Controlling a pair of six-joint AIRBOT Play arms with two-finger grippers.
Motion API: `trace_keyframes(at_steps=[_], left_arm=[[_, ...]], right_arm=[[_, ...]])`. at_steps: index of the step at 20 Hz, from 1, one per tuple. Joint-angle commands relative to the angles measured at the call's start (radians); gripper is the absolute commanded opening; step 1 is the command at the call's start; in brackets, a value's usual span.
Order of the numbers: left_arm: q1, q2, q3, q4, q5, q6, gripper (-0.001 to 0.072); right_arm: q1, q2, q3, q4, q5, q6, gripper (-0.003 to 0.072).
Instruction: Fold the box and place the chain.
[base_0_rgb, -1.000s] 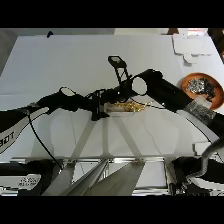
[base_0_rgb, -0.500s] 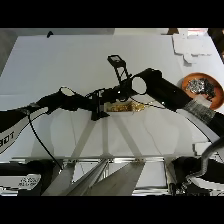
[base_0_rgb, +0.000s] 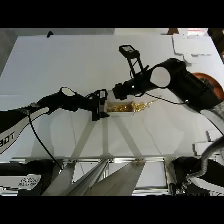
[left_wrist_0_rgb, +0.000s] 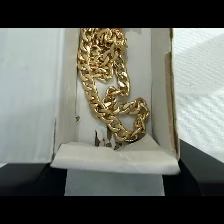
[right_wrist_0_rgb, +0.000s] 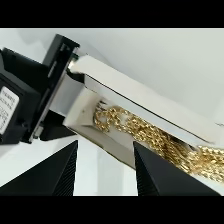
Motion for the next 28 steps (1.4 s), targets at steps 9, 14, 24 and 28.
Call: trace_keyframes(at_steps=[9, 14, 24, 28], left_arm=[[0.001, 0.000, 0.000, -0.001, -0.001, -0.002, 0.0277], [0.001, 0.000, 0.000, -0.001, -0.001, -0.001, 0.0277], [0.001, 0.000, 0.000, -0.001, -0.001, -0.002, 0.0277], [0.001, 0.000, 0.000, -0.001, -0.001, -0.002, 0.0277]], right_arm=[[-0.191, 0.114, -0.004, -0.052, 0.148, -0.139, 0.0410], [-0.378, 0.114, -0.053, -0.051, 0.168, -0.310, 0.0410], [-0.529, -0.088, -0.196, 0.208, 0.161, -1.264, 0.0443], [-0.475, -0.170, -0.196, 0.283, 0.098, -1.561, 0.0581]])
